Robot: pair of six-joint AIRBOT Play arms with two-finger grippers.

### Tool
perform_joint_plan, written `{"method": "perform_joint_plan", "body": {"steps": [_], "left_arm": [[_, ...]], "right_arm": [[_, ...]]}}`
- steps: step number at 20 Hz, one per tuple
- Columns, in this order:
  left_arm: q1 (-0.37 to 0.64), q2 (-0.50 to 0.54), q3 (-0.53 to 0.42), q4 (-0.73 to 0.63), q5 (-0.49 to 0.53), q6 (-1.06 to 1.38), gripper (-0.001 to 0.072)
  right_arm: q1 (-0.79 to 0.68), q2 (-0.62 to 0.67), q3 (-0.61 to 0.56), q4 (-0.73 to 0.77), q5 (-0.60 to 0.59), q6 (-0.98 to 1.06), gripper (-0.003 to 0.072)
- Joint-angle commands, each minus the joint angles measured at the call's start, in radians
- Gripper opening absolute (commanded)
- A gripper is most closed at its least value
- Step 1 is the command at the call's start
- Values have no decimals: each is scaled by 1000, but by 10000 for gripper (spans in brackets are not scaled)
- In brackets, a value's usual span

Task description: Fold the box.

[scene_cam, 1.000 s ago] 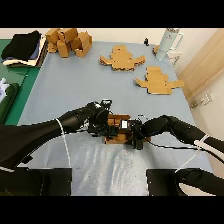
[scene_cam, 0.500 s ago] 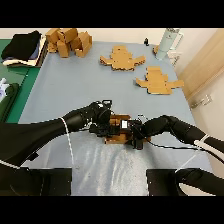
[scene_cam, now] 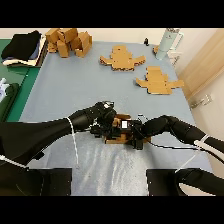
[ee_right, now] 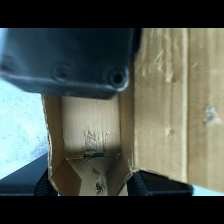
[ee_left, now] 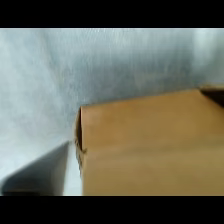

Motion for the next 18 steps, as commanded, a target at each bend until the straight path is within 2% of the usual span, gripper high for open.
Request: {"method": "perform_joint_plan", "body": {"steps": [1,7,9,10,11,16,17,18], "left_arm": [[1,-3,20,12,-44,-5,489],[1,-15,27,24,-41,-6,477],[0,-24,27,23,-35,3,191],[0,-23,27,23,-27,3,81],[0,-23,27,23,-19,2,16],[0,-23,36,-15,-14,3,18],[0,-22,41,-23,-16,3,46],[0,-23,47,-23,-22,3,296]], "right_arm": [[0,0,1,0,1,1,502],[0,0,1,0,1,1,502],[0,0,1,0,1,1,502],[0,0,1,0,1,1,502],[0,0,1,0,1,1,502],[0,0,1,0,1,1,502],[0,0,1,0,2,1,502],[0,0,1,0,1,1,502]]}}
